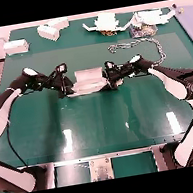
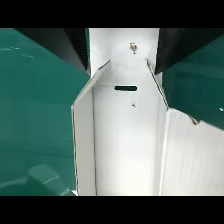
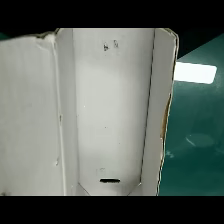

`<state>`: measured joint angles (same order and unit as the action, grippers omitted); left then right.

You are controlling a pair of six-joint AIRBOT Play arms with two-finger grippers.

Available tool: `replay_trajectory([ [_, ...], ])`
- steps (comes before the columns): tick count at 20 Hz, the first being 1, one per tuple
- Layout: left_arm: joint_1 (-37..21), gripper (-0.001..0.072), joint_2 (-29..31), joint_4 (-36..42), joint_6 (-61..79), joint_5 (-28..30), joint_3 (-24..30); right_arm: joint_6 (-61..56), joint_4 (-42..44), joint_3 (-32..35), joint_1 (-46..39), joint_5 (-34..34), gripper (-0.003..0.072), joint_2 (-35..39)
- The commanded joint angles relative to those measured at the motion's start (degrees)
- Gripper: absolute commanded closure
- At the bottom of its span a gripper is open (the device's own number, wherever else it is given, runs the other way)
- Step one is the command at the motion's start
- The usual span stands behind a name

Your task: Fold the box and place the chain.

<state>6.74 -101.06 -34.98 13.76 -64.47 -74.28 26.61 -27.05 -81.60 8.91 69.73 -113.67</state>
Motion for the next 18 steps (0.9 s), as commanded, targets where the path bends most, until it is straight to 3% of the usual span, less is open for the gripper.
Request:
replay_trajectory([
  [1, 0.7, 0.0243, 0.0, 0.2, 0.3, 1.5, 0.0, 0.0, 0.0, 0.0, 0.0, 0.0, 0.0106, 0.0],
  [2, 0.7, 0.0372, -0.1, 0.2, 0.5, 1.6, 0.0, 0.0, 0.0, 0.0, 0.0, 0.0, 0.0106, 0.0],
  [3, 0.7, 0.0430, -0.2, 0.2, 1.2, 1.9, 0.0, 0.0, 0.0, 0.0, 0.0, 0.0, 0.0106, 0.0],
  [10, 0.7, 0.0433, -0.2, 3.2, 1.8, 2.0, 0.0, 0.0, 0.0, 0.0, 0.0, 0.0, 0.0105, 0.0],
  [11, 0.7, 0.0516, -0.6, 4.1, 1.8, 1.6, 0.0, 0.0, 0.0, 0.0, 0.0, 0.0, 0.0106, 0.0],
  [12, 0.7, 0.0540, -1.0, 4.2, 1.8, 1.0, 0.0, 0.0, 0.0, 0.0, 0.0, 0.0, 0.0106, 0.0],
  [18, 0.7, 0.0538, -1.6, 6.4, 3.3, 0.5, 0.0, 0.0, 0.0, 0.0, 0.0, 0.0, 0.0106, 0.0],
])
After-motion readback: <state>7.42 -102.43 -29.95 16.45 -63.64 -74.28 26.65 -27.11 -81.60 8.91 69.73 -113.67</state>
